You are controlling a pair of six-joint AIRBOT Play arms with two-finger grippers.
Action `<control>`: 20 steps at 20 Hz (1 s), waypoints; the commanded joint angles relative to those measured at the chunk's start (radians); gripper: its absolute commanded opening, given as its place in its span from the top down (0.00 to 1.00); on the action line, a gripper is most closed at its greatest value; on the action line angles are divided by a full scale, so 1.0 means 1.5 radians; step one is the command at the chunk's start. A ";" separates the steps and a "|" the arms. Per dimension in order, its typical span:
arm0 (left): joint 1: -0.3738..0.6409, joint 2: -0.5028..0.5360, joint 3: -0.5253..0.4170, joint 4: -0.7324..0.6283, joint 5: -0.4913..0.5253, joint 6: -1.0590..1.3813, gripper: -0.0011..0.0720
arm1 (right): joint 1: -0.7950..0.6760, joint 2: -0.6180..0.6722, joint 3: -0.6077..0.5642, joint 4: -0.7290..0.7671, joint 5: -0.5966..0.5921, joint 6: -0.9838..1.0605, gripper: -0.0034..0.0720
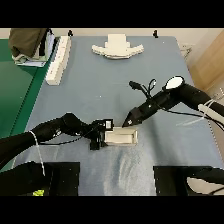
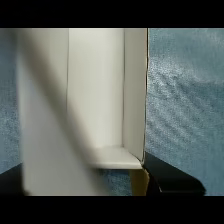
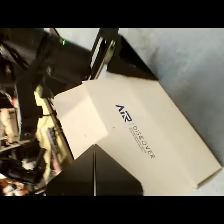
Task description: Fold the box.
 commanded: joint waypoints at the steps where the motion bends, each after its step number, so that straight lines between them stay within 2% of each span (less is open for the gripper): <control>1: 0.000 0.000 0.001 0.000 0.000 0.000 0.43 | 0.060 0.064 -0.058 -0.080 -0.085 -0.010 0.95; 5: 0.000 0.000 0.001 0.000 0.000 0.000 0.43 | 0.107 0.106 -0.136 -0.132 -0.216 -0.039 0.95; 10: 0.000 0.000 0.001 0.000 0.000 0.000 0.43 | 0.188 0.175 -0.194 -0.177 -0.355 -0.090 0.95; 14: 0.000 0.000 0.001 0.000 0.000 0.000 0.43 | 0.289 0.264 -0.240 -0.297 -0.521 -0.091 0.95; 17: 0.000 0.000 0.001 0.000 0.000 0.000 0.43 | 0.333 0.317 -0.243 -0.374 -0.565 -0.092 0.95; 19: 0.000 0.000 0.001 0.000 0.000 0.000 0.43 | 0.346 0.326 -0.244 -0.384 -0.561 -0.116 0.64; 20: 0.000 0.000 0.001 0.000 0.000 0.000 0.43 | 0.349 0.323 -0.247 -0.390 -0.557 -0.134 0.63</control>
